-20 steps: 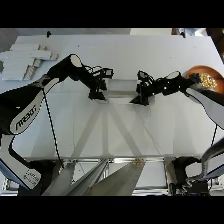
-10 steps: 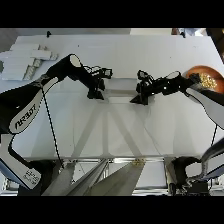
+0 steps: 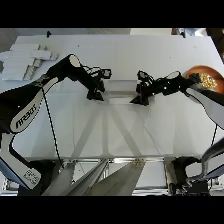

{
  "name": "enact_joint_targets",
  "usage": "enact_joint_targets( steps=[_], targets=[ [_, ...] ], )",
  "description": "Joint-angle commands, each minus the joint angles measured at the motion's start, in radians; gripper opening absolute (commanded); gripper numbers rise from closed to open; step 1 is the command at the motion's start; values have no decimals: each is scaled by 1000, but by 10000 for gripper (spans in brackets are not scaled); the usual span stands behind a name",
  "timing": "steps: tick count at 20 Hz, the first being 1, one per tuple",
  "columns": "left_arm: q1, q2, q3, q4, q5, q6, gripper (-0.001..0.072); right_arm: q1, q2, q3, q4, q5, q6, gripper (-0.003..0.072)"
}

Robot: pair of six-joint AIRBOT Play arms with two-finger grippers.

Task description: Fold the box and place the chain.

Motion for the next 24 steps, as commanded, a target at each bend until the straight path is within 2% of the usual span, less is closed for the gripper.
enact_joint_targets(
  steps=[1,3,5,7,12,24],
  targets=[
    [-3,-11,0,-36,-16,1,375,0,1,1,4,-5,1,335],
    [-3,-11,0,-38,-15,0,372,0,1,0,4,-5,1,335],
    [-2,-11,0,-39,-15,-14,300,0,1,1,4,-5,1,335],
    [-2,-11,0,-50,2,-62,197,0,1,1,4,-5,1,335],
    [-2,-11,0,-65,91,-303,216,0,1,0,4,-5,1,335],
    [26,-11,0,-64,73,-633,211,0,1,0,4,-5,1,335]
  ],
)
